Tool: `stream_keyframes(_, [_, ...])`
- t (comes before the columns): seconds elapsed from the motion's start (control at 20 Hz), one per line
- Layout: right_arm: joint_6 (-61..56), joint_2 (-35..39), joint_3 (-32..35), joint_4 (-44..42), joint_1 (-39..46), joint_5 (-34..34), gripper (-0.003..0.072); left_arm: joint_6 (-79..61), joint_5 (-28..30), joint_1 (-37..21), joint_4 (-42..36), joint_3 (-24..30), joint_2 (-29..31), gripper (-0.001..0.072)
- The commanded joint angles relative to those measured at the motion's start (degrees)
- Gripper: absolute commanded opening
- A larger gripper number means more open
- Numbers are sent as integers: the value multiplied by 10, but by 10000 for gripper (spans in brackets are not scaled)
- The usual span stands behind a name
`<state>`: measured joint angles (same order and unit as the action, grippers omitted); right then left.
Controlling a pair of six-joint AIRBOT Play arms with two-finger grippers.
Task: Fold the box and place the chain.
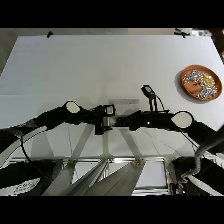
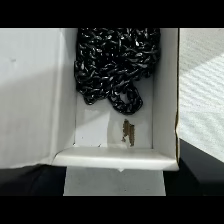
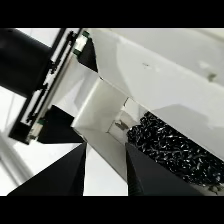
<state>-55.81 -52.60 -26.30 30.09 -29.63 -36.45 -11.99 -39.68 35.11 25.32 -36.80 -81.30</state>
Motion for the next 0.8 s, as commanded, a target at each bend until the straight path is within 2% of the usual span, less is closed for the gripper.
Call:
stream_keyframes(0.0, [-74,48,-13,94,59,-117,237,0,0,0,0,0,0,372])
stream_keyframes(0.1, [-116,72,-20,166,116,-186,168,0,0,0,0,0,0,372])
stream_keyframes(0.2, [-146,73,-31,254,173,-240,167,0,0,0,0,0,0,372])
stream_keyframes(0.25, [-161,71,-37,299,193,-252,148,0,0,0,0,0,0,372])
stream_keyframes(0.35, [-180,56,-55,378,223,-255,14,0,0,0,0,0,0,372])
stream_keyframes(0.4, [-183,40,-72,404,231,-247,14,0,0,0,0,0,0,372])
stream_keyframes(0.5, [-189,-20,-125,443,236,-221,14,0,0,0,0,0,0,372])
stream_keyframes(0.65, [-185,-141,-221,447,231,-191,14,0,0,0,0,0,0,372])
stream_keyframes(0.75, [-140,-210,-278,443,214,-176,11,0,0,0,0,0,0,372])
